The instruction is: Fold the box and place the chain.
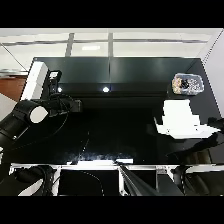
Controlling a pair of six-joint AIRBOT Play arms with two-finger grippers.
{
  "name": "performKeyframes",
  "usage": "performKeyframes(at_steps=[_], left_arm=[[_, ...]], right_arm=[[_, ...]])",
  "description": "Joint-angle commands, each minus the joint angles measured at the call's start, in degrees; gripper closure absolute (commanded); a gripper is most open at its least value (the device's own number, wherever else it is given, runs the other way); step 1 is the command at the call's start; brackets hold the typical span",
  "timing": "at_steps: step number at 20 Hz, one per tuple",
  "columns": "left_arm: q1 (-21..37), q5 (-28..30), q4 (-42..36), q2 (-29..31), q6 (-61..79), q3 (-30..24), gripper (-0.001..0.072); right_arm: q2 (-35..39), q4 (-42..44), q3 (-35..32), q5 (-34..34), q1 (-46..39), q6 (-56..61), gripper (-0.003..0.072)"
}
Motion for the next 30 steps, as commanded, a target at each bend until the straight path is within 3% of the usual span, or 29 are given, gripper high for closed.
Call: performKeyframes(at_steps=[1, 6, 11, 17, 21, 26, 28, 30], left_arm=[[0.02, 0.04, 0.02, -0.02, 0.0, 0.02, -0.0002], [0.02, 0.13, 0.02, -0.02, 0.0, 0.02, -0.0002], [0.02, 0.11, 0.0, -0.02, 0.0, 0.0, -0.0002], [0.02, 1.6, 0.02, -1.22, 0.04, 0.0, -0.0002], [0.04, 1.18, -1.84, -2.4, 0.35, 0.02, -0.0002], [0.76, -0.44, -16.83, -6.16, 13.66, 0.02, -0.0001], [3.43, -3.13, -25.59, -7.78, 18.82, 0.02, -0.0001], [8.11, -9.35, -39.67, -9.55, 33.59, 0.0, -0.0001]], right_arm=[[1.97, 1.75, -1.14, 0.11, 2.08, -1.01, 0.0648], [12.31, 7.72, -9.11, -7.08, 8.57, 0.44, 0.0648], [32.28, 18.71, -25.24, -18.91, 19.37, 1.29, 0.0648], [55.25, 25.18, -43.32, -38.95, 42.66, 9.25, 0.0648], [59.65, 23.91, -46.97, -50.53, 63.69, 9.18, 0.0648], [59.36, 16.61, -46.97, -64.76, 81.94, 10.12, 0.0648], [59.06, 16.41, -46.97, -65.92, 83.23, 10.78, 0.0648], [59.06, 16.39, -46.97, -65.85, 83.25, 10.75, 0.0648]])
